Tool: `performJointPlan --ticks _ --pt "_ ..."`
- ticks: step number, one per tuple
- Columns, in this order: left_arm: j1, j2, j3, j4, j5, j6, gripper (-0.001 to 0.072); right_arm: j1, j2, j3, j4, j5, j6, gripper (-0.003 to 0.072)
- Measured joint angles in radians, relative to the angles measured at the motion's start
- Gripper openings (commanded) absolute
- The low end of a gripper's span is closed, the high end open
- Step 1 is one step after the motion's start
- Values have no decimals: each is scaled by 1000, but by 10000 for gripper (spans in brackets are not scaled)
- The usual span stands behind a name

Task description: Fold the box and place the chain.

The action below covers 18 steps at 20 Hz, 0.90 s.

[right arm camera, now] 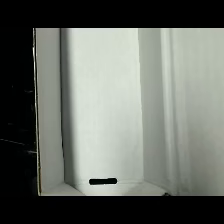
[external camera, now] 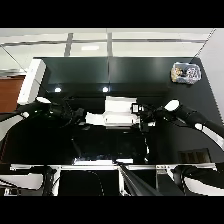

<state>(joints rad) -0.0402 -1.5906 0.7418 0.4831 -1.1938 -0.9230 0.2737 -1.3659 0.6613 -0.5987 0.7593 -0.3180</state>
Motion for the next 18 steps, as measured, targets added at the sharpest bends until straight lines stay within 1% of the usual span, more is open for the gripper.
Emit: performJointPlan --ticks 7,8,9,10,11,15,18 --pt "-51 0 107 32 -24 -29 32 1 0 0 -1 -1 0 458" --pt "-56 0 121 35 -38 -35 122 1 0 0 -1 -1 0 458" --pt "-62 0 133 37 -55 -38 348 1 0 0 -2 -1 0 458" --pt "-69 0 145 37 -74 -43 610 1 0 0 -2 -1 0 458" --pt "-78 0 156 37 -87 -45 672 1 0 0 -2 -1 0 458" --pt "-124 0 188 41 -108 -49 672 2 0 0 -2 -1 0 458" --pt "-173 0 200 45 -85 -58 672 2 0 0 -2 -1 0 458"
